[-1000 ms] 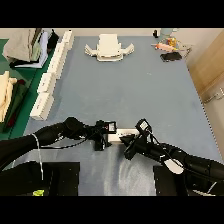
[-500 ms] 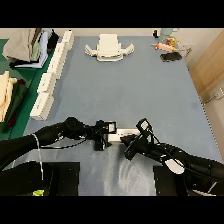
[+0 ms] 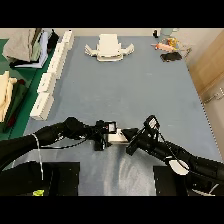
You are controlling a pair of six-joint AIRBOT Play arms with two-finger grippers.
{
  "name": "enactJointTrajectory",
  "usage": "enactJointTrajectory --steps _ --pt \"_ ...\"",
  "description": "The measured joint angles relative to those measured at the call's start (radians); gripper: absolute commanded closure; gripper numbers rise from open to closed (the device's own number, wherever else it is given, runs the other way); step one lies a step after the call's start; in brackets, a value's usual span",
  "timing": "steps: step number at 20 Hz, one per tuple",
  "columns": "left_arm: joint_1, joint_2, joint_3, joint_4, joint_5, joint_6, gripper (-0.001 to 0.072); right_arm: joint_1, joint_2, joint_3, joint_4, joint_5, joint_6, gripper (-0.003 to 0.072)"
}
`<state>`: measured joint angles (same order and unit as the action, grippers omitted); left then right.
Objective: Fold the box.
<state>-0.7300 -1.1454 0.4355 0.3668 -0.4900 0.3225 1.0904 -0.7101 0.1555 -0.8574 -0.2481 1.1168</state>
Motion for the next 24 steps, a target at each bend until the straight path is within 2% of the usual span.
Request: enactJointTrajectory --steps 6,8,12,16,20,24 --pt "0.000 0.000 0.000 0.000 0.000 0.000 0.0199 -0.021 0.000 0.007 0.001 -0.003 -0.027 0.0680" --pt "0.000 0.000 0.000 0.000 0.000 0.000 0.0199 -0.072 -0.001 0.036 0.002 0.074 -0.054 0.0680" --pt "0.000 0.000 0.000 0.000 0.000 -0.001 0.0199 -0.261 -0.002 0.164 -0.076 0.332 -0.097 0.0680" --pt "0.000 0.000 0.000 -0.001 0.000 -0.001 0.0198 -0.495 -0.060 0.394 -0.285 0.623 -0.032 0.0680" --pt "0.000 0.000 0.000 -0.001 0.000 -0.001 0.0199 -0.662 -0.241 0.656 -0.529 0.950 0.168 0.0680" --pt "0.000 0.000 0.000 -0.001 0.000 -0.001 0.0198 -0.732 -0.450 0.840 -0.695 1.257 0.389 0.0679"
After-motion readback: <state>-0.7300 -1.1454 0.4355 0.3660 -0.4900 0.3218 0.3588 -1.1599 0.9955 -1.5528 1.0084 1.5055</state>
